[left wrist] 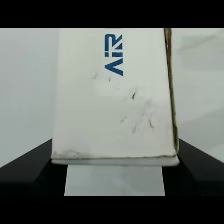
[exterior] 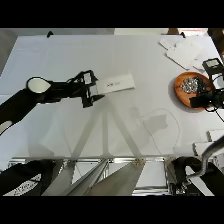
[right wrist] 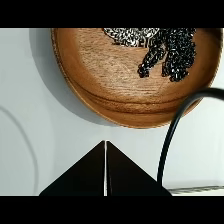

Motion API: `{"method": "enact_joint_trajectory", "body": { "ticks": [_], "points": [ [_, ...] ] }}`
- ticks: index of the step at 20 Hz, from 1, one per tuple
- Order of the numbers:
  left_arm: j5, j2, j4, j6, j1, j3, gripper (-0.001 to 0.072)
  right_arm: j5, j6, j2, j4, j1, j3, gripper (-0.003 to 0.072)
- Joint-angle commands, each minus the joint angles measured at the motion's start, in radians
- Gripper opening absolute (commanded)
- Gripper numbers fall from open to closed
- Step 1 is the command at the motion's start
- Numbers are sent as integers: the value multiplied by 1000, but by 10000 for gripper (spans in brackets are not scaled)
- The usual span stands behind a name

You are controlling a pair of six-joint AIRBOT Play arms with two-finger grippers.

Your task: Fold the box and place the chain.

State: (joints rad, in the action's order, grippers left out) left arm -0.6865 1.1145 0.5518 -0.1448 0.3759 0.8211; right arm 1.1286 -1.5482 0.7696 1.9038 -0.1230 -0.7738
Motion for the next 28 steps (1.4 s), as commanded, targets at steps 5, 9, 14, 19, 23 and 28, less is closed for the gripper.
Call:
{"method": "enact_joint_trajectory", "body": {
  "ticks": [5,9,14,19,23,28],
  "points": [
    [121,-284,666,871,-2,1,3,0,0,-1,-95,-6,-1,9],
    [48,-326,1000,1340,-11,1,4,0,0,-1,-111,-6,-1,9],
    [33,-325,1008,1534,-188,1,4,0,1,-1,-110,-6,-1,9],
    [31,-275,876,1564,-448,1,4,0,1,-1,-110,-6,-1,9],
    [37,-136,829,1506,-544,1,6,0,1,-1,-110,-6,-1,9],
    [129,43,825,1506,-540,1,11,0,1,-1,-110,-6,-1,9]
  ]
}}
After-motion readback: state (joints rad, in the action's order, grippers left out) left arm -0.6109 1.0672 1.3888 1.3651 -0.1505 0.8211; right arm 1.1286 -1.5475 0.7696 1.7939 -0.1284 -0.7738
